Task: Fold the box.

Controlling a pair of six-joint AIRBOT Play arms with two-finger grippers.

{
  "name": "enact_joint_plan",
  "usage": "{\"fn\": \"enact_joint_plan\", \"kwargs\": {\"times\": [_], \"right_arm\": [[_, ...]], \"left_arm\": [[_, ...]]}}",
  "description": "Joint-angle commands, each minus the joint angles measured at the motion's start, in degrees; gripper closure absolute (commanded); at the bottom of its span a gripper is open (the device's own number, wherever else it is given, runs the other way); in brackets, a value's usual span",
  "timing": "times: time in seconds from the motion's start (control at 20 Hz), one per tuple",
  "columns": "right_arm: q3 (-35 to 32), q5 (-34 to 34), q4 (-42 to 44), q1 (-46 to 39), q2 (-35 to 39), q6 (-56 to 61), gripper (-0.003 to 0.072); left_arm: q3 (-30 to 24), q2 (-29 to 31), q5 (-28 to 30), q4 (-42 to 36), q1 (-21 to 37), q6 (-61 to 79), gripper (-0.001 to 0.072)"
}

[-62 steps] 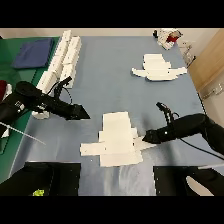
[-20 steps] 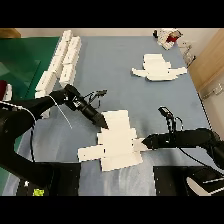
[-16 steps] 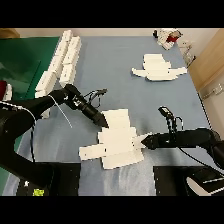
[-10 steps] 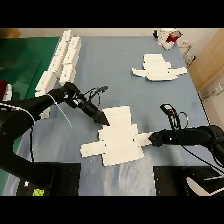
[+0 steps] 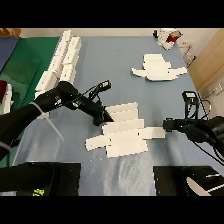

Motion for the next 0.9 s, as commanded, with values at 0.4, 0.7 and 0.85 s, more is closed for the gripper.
{"fn": "enact_joint_plan", "kwargs": {"times": [0.4,0.7,0.85], "right_arm": [[2.01,0.57,-6.99,0.00,0.00,13.75,0.0132],[2.01,0.48,-6.75,0.00,0.00,13.75,0.0134],[2.01,0.46,-6.75,0.00,0.00,13.75,0.0134]], "left_arm": [[-21.38,21.97,31.50,0.42,-19.23,4.59,0.0704],[-22.80,21.73,35.15,0.42,-21.03,4.22,0.0701],[-20.35,21.73,29.46,3.08,-18.51,3.89,0.0701]]}}
